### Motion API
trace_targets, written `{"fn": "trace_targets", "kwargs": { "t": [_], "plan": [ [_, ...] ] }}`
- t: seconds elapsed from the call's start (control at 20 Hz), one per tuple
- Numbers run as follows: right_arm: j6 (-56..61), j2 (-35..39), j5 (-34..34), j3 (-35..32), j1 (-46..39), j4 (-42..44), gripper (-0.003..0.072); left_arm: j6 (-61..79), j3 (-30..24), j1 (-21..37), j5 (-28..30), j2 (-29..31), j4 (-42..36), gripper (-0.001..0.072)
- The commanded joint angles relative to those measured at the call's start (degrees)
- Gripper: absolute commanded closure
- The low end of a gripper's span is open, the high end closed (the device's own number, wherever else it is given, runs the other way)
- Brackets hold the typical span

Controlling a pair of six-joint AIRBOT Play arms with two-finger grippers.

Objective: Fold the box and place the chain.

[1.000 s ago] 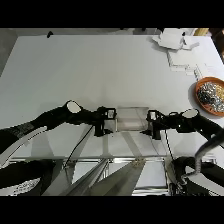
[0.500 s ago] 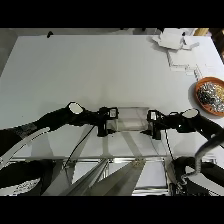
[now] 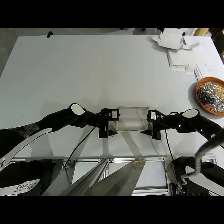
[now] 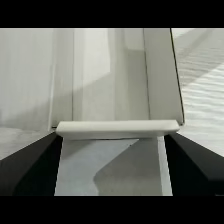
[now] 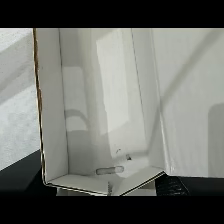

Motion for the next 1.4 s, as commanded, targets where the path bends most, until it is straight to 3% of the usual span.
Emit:
{"fn": "trace_targets", "kwargs": {
  "t": [0.0,0.2,0.85,0.9,1.0,1.1,1.15,1.35],
  "plan": [
    [0.0,0.0,0.0,0.0,0.0,0.0,0.0253,2.5,0.0,-0.1,0.0,0.0,-0.3,0.0013],
    [0.0,0.0,0.0,0.0,0.0,0.0,0.0253,7.6,0.0,-0.5,0.5,-0.5,-4.9,0.0015],
    [0.0,0.0,0.0,0.0,0.0,0.0,0.0253,10.7,0.0,-0.9,0.0,-2.0,-9.2,0.0018],
    [0.0,0.0,0.0,0.0,0.0,0.0,0.0253,10.7,0.0,-0.9,0.0,-2.0,-9.2,0.0037],
    [0.0,0.0,0.0,0.0,0.0,0.0,0.0253,10.7,0.0,-0.9,0.0,-2.0,-9.2,0.0196],
    [0.0,0.0,0.0,0.0,0.0,0.0,0.0253,10.7,0.0,-0.9,0.0,-2.0,-9.2,0.0471],
    [0.0,0.0,0.0,0.0,0.0,0.0,0.0253,10.7,0.0,-0.9,0.0,-2.0,-9.1,0.0506],
    [0.0,0.0,0.0,0.0,0.0,0.0,0.0253,10.6,0.0,-0.8,0.0,-2.0,-8.8,0.0503]
  ]
}}
